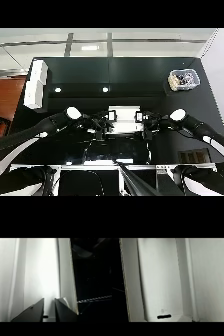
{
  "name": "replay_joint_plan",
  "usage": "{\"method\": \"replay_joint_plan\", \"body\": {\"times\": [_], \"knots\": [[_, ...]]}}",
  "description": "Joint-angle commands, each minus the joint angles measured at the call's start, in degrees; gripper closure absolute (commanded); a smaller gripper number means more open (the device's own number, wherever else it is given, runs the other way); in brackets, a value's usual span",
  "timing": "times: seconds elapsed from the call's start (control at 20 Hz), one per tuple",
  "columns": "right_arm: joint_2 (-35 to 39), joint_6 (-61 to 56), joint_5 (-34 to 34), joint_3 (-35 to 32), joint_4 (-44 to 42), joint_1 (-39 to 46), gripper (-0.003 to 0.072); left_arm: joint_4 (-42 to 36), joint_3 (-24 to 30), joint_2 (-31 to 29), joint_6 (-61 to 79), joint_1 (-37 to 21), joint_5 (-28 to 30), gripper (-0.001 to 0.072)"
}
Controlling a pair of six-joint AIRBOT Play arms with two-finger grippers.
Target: Fold the box and place the chain.
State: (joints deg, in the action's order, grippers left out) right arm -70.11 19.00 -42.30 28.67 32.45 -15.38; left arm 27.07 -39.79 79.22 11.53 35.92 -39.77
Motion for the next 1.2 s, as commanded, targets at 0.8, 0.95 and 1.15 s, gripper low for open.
{"method": "replay_joint_plan", "body": {"times": [0.8, 0.95, 1.15], "knots": [[0.0, -0.2, 0.1, 0.0, -0.1, 0.0, 0.0668, 16.6, 0.0, -15.3, -39.4, -12.8, -7.8, 0.0685], [0.0, -0.2, 0.1, 0.0, -0.1, 0.0, 0.0668, 19.1, 0.3, -19.3, -45.5, -22.0, -16.9, 0.0686], [0.0, -0.2, 0.1, 0.0, 0.0, 0.0, 0.0668, 19.1, 4.9, -17.7, -70.3, -33.7, -19.3, 0.0685]]}}
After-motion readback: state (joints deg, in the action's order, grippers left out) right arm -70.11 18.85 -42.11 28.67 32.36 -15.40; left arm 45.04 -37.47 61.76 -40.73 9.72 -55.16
